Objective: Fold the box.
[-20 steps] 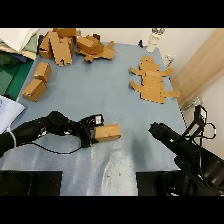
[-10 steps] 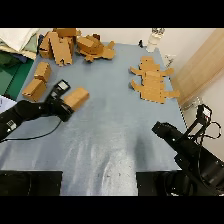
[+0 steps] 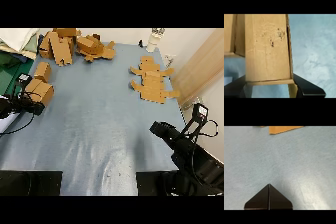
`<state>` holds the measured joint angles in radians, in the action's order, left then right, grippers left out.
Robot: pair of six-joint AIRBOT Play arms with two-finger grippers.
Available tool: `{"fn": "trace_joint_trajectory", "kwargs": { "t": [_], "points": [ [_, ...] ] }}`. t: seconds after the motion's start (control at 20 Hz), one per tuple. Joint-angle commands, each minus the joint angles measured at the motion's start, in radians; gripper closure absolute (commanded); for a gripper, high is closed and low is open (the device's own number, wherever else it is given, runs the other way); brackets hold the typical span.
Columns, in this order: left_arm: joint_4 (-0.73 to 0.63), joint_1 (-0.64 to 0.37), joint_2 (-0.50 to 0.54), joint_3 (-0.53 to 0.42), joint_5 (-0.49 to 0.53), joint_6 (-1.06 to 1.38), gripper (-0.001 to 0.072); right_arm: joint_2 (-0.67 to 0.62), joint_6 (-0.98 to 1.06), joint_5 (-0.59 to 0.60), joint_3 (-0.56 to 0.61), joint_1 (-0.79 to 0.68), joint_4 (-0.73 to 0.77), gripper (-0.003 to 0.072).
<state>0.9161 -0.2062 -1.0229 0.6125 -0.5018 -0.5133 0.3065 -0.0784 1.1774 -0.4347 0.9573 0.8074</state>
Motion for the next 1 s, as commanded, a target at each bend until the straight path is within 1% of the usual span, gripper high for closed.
{"fn": "trace_joint_trajectory", "kwargs": {
  "t": [0.0, 0.25, 0.3, 0.35, 0.4, 0.5, 0.6, 0.7, 0.8, 0.95],
  "points": [
    [0.006, -0.064, -0.066, 0.0, -0.061, -0.013, 0.0387, 0.02, 0.0, -0.032, 0.0, 0.0, 0.0, 0.0685],
    [0.005, -0.082, -0.118, 0.0, -0.079, -0.039, 0.0384, 0.024, 0.0, -0.047, 0.0, 0.0, 0.0, 0.0684],
    [0.005, -0.082, -0.118, 0.0, -0.076, -0.04, 0.0216, 0.024, 0.0, -0.047, 0.0, 0.0, 0.0, 0.0684],
    [0.006, -0.082, -0.118, 0.001, -0.062, -0.078, 0.0012, 0.024, 0.0, -0.047, 0.0, 0.0, 0.0, 0.0684],
    [0.007, -0.083, -0.118, 0.001, -0.05, -0.117, 0.0013, 0.024, 0.0, -0.046, 0.0, 0.0, 0.0, 0.0684],
    [0.011, -0.094, -0.117, 0.006, -0.071, -0.16, 0.0013, 0.024, -0.001, -0.046, 0.0, 0.0, 0.0, 0.0684],
    [0.013, -0.116, -0.114, 0.018, -0.139, -0.204, 0.0014, 0.024, -0.001, -0.046, 0.0, 0.0, 0.0, 0.0684],
    [0.012, -0.146, -0.096, 0.038, -0.246, -0.289, 0.0013, 0.024, -0.001, -0.047, 0.0, 0.0, 0.0, 0.0684],
    [0.013, -0.157, -0.058, 0.061, -0.34, -0.393, 0.0013, 0.025, -0.002, -0.047, 0.0, 0.0, -0.003, 0.0684],
    [0.013, -0.157, 0.023, 0.097, -0.432, -0.476, 0.0013, 0.025, -0.045, -0.046, 0.0, 0.0, -0.008, 0.0684]
  ]
}}
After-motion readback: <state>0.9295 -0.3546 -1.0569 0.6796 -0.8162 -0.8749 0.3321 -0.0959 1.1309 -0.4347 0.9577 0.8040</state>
